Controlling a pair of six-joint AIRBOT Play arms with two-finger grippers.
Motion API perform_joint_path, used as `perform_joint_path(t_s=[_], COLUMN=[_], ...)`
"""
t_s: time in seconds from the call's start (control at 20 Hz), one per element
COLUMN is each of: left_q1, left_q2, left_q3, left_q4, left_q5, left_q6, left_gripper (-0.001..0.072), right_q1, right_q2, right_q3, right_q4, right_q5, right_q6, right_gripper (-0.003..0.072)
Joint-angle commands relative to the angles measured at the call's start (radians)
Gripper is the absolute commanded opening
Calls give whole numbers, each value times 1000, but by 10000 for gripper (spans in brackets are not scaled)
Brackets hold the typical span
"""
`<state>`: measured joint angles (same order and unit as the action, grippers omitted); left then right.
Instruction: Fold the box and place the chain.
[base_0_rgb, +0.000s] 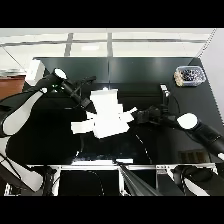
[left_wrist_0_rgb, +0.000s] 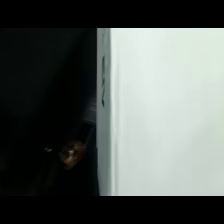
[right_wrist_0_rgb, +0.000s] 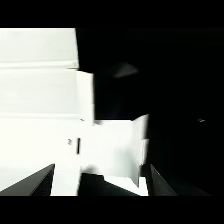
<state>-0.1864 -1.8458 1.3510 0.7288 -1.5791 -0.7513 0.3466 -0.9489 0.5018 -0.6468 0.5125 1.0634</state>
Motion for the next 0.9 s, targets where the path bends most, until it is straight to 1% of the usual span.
perform_joint_path(t_s=[0.0,0.05,0.1,0.15,0.25,0.3,0.35,0.45,0.5,0.65,0.7,0.75,0.85], left_q1=[-16,-40,-66,-92,-124,-134,-143,-170,-179,-197,-204,-213,-222], left_q2=[72,128,193,274,420,463,480,459,439,363,344,329,323], left_q3=[-24,-80,-148,-232,-386,-441,-474,-484,-485,-486,-486,-486,-480], left_q4=[7,7,4,-12,-88,-137,-163,-120,-104,-151,-162,-154,-127], left_q5=[-14,3,62,160,403,499,542,534,537,557,570,602,632], left_q6=[10,67,122,194,348,418,492,590,622,803,848,857,860], left_gripper=[26,25,25,25,30,30,31,31,29,27,27,26,26], right_q1=[-92,-113,-124,-130,-130,-130,-129,-128,-127,-126,-126,-126,-125], right_q2=[22,27,28,28,28,28,27,25,25,25,24,24,23], right_q3=[116,168,213,248,278,278,278,278,278,255,237,216,167], right_q4=[-259,-339,-394,-437,-476,-468,-428,-349,-349,-352,-352,-351,-348], right_q5=[266,357,426,458,439,414,386,327,312,353,373,391,424], right_q6=[-31,-100,-158,-185,-185,-183,-180,-185,-215,-440,-484,-513,-565], right_gripper=[689,689,689,689,689,689,689,689,689,689,689,689,688])
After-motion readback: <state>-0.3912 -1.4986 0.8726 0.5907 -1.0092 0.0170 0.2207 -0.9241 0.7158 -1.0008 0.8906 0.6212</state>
